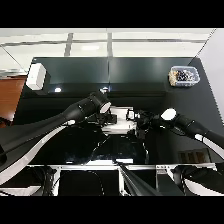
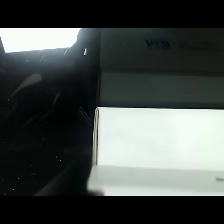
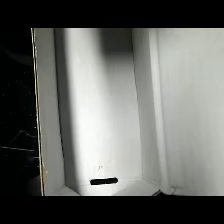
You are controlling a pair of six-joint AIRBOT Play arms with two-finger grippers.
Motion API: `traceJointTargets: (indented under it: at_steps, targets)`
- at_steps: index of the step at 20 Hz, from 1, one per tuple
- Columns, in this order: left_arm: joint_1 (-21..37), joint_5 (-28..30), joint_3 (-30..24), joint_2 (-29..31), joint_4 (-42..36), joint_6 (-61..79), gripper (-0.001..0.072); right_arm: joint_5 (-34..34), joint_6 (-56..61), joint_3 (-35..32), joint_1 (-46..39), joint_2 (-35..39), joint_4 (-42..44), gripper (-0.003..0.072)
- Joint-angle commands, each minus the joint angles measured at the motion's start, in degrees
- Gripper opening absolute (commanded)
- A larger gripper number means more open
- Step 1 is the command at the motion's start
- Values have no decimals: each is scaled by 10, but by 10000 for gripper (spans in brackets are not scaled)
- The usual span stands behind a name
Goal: Fold the box and place the chain.
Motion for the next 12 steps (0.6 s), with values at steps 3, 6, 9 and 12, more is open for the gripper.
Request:
traceJointTargets:
  at_steps: [3, 6, 9, 12]
  targets:
    - [2, -3, 1, 0, -7, -1, 403, -1, 2, 0, 0, 0, 0, 423]
    - [2, -7, 1, -3, -6, -2, 387, -1, 2, 0, 0, 0, 0, 423]
    - [1, -7, 1, -7, -8, -7, 87, -1, 2, 0, 0, 0, 0, 423]
    - [2, -7, 1, -7, -8, -7, 24, -1, 2, 0, 0, 0, 0, 423]
